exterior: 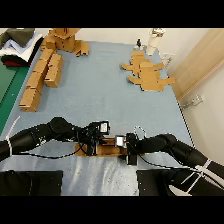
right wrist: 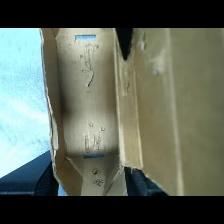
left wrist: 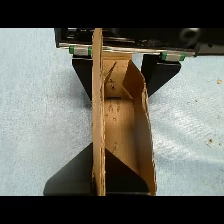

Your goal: Fold the box.

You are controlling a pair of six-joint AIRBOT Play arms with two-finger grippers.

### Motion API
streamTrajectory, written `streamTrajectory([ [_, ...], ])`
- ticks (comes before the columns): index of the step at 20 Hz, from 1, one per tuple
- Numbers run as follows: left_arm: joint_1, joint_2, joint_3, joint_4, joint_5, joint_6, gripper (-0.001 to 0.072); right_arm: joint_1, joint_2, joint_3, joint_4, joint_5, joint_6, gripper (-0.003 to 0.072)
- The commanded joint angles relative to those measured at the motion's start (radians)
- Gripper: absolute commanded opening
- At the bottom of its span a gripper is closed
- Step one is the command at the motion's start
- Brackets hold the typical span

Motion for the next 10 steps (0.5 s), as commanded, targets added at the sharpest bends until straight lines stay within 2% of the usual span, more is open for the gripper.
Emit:
streamTrajectory([
  [1, 0.000, 0.000, 0.000, 0.000, 0.000, 0.000, 0.0013, 0.000, 0.001, 0.001, 0.010, -0.002, 0.000, 0.0484],
  [10, -0.001, 0.000, 0.000, -0.034, 0.007, -0.002, 0.0013, 0.000, 0.001, 0.001, 0.009, -0.007, 0.000, 0.0485],
])
